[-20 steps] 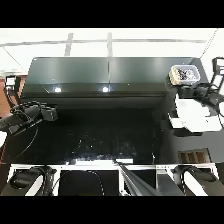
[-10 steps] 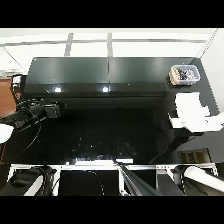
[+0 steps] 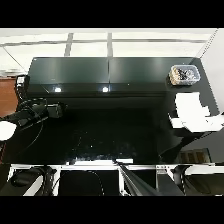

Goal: Fold the box and place the chain.

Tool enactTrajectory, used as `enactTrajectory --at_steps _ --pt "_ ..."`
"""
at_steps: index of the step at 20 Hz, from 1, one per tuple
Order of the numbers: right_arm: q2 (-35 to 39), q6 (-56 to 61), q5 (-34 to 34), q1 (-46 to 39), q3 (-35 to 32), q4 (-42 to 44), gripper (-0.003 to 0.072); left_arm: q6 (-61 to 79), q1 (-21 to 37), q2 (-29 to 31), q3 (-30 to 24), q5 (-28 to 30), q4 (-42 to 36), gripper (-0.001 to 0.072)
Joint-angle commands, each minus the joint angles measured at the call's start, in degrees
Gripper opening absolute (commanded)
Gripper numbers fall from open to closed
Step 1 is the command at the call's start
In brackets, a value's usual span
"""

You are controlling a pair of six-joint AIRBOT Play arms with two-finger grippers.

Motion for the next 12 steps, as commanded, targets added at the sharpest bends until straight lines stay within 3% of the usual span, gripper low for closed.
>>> enactTrajectory --at_steps 1,3,7,12 --pt "-1.3 -3.3 1.7 -0.2 0.7 1.6 0.0124 0.0 0.0 -0.3 0.0 0.1 0.0 0.0704" --pt "-0.9 -6.5 4.8 -0.2 0.7 5.9 0.0026 -0.3 0.0 -0.4 0.0 0.1 0.0 0.0704" --pt "6.2 -6.9 4.3 1.5 -2.1 17.1 0.0026 -0.3 0.0 -0.4 0.0 0.0 0.0 0.0705" --pt "22.1 -7.5 1.9 7.2 -16.3 24.9 0.0026 -0.3 0.0 -0.4 0.0 -0.3 0.0 0.0704"
